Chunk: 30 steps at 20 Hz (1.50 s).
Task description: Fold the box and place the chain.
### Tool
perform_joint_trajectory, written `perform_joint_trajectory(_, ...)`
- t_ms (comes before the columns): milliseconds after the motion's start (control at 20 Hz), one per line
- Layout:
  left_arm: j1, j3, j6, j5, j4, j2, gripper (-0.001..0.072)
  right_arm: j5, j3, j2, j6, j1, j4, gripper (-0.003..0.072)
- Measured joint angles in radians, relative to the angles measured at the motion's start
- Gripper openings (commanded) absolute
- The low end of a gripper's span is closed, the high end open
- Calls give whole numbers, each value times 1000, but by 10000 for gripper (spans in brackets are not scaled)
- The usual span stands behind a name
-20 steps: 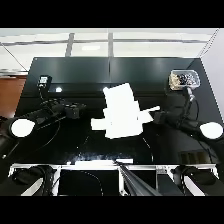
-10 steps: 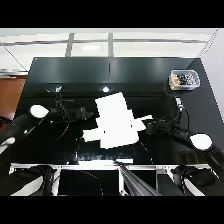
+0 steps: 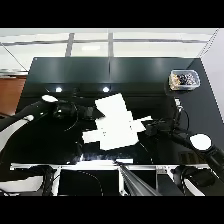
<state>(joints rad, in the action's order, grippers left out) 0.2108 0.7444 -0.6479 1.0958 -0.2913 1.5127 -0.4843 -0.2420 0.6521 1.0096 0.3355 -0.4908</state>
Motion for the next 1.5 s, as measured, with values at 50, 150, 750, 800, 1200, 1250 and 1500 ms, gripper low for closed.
perform_joint_trajectory(50, 10, 21, 29, 40, 6, 34, 686, -2, 0, 0, 1, 0, 0, 15)
perform_joint_trajectory(150, 24, 58, 79, 125, 21, 96, 685, -5, 0, 0, 5, 0, -1, 14)
perform_joint_trajectory(750, 38, 169, 180, 295, -68, 221, 29, -19, -8, 0, 11, -8, -39, 666)
perform_joint_trajectory(800, 36, 170, 183, 300, -68, 222, 28, -33, -20, 0, 12, -24, -62, 666)
perform_joint_trajectory(1200, 83, 193, 222, 249, -139, 117, 23, -343, -255, 0, -37, -269, -475, 666)
perform_joint_trajectory(1250, 99, 191, 236, 222, -148, 89, 23, -380, -270, 0, -73, -278, -521, 666)
perform_joint_trajectory(1500, 217, 128, 356, 56, -129, -84, 24, -489, -302, 1, -247, -276, -640, 665)
